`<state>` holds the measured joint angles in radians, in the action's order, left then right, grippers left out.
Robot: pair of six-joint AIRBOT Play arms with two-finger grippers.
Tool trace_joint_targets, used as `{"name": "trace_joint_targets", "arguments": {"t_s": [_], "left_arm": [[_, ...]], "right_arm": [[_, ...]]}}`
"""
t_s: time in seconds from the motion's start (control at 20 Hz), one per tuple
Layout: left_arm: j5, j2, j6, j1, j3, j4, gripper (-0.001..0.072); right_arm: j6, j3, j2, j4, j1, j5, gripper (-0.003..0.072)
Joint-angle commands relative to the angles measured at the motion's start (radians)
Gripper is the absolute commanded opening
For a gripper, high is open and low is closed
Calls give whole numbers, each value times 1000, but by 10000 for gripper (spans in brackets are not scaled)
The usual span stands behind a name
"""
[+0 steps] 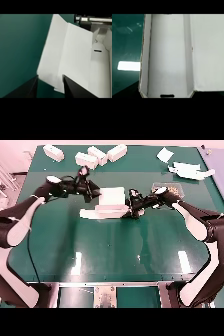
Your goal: Fold the box and place the chain.
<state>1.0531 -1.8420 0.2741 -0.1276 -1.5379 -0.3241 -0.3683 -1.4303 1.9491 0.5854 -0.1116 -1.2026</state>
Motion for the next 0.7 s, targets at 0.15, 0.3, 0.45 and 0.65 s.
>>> {"name": "trace_joint_targets", "arguments": {"t_s": [0.15,0.3,0.45,0.65], "left_arm": [[277,59,-140,103,-6,-248,452],[266,36,-169,74,-3,-304,570],[220,3,-169,32,-3,-353,569],[166,-11,-169,-7,8,-411,569]], "right_arm": [[0,0,0,-2,0,1,573],[0,0,0,-2,0,1,573],[0,0,0,-2,0,1,573],[0,0,0,-2,0,1,573]]}}
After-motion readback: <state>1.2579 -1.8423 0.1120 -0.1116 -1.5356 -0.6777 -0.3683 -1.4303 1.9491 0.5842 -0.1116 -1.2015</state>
